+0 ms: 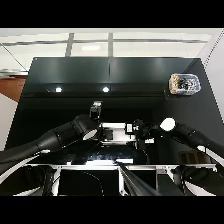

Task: Fold the box and place the chain.

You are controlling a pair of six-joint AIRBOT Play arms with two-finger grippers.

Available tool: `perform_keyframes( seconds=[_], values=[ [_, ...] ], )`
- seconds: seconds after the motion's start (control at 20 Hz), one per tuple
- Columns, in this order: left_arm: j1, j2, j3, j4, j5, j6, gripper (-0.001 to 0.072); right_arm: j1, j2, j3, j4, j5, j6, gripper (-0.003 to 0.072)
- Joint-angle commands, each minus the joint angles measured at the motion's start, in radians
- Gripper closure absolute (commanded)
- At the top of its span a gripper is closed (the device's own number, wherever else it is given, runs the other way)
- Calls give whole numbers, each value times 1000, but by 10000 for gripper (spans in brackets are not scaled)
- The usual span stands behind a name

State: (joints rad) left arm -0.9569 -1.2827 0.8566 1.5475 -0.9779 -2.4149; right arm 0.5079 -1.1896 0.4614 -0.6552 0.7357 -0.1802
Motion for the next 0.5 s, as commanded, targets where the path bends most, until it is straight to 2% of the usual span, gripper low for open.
perform_keyframes(
  seconds=[0.0,0.15,0.25,0.35,0.45],
  values=[
    [-2,-15,16,-35,29,-31,229,1,-1,0,0,0,0,155],
    [-3,-34,16,-37,30,-58,233,1,-1,0,0,0,0,155],
    [-3,-40,16,-37,28,-58,347,1,-1,0,0,0,0,155],
    [-3,-40,16,-37,28,-58,368,1,-1,0,0,0,0,155],
    [-3,-40,16,-37,29,-63,456,1,-1,0,0,0,0,155]
  ],
)
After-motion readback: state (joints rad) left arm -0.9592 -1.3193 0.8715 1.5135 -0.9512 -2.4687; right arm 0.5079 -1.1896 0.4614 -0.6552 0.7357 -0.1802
